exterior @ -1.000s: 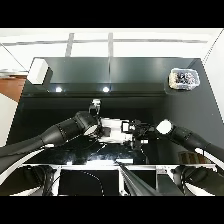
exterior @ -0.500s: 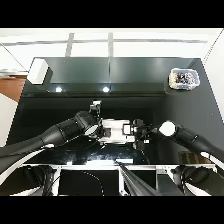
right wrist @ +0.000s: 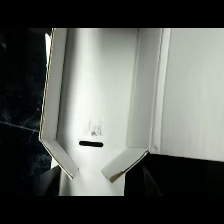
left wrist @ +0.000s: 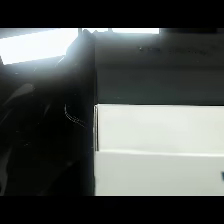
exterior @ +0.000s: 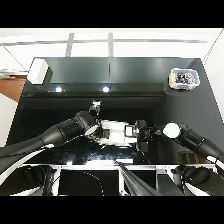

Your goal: Fold the box and place the chain.

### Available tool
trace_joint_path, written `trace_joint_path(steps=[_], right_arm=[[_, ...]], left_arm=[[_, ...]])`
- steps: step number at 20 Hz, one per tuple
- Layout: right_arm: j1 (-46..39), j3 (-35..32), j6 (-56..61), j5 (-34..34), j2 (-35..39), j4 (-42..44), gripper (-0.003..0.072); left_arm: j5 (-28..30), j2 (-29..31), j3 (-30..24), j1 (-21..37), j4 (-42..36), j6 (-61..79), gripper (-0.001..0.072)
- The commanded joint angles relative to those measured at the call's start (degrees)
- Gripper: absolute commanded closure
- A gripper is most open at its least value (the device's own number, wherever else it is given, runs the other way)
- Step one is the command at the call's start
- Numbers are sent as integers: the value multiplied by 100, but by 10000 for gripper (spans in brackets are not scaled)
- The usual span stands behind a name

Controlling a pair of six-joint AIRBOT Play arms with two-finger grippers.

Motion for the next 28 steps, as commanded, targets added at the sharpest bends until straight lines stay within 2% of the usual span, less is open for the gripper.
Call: trace_joint_path(steps=[1, 2, 3, 5, 6, 11, 16, 24, 25, 26, 27, 28], right_arm=[[9, 4, 63, 205, 17, 313, 156], [9, 4, 168, 232, 17, 313, 164], [9, 4, 313, 223, 15, 313, 339], [9, 4, 627, 201, 15, 315, 354], [9, 4, 791, 197, 15, 315, 452], [116, 4, 1130, -46, -138, 713, 460], [608, 4, 1132, -802, -417, 1132, 460], [619, 4, 1130, -791, -433, 1128, 459], [619, 4, 1132, -796, -433, 1132, 403], [619, 4, 1130, -802, -433, 1132, 264], [619, 4, 1130, -800, -433, 1126, 290], [616, 4, 1132, -800, -433, 1106, 490]], left_arm=[[-15, -4, 4, -2, 15, -2, 684], [-15, -4, 4, -2, 15, -2, 684], [-15, -4, 4, -2, 15, -2, 684], [-13, -4, 4, -2, 15, -2, 684], [-11, -4, 4, -2, 15, -4, 684], [68, -4, 4, -2, 15, -4, 684], [120, -4, 4, -2, 13, -4, 684], [118, -4, 4, -2, 13, -4, 684], [118, -4, 4, -2, 13, -4, 684], [118, -4, 4, -2, 13, -4, 684], [118, -4, 4, -2, 13, -4, 684], [118, -4, 4, -2, 13, -4, 684]])
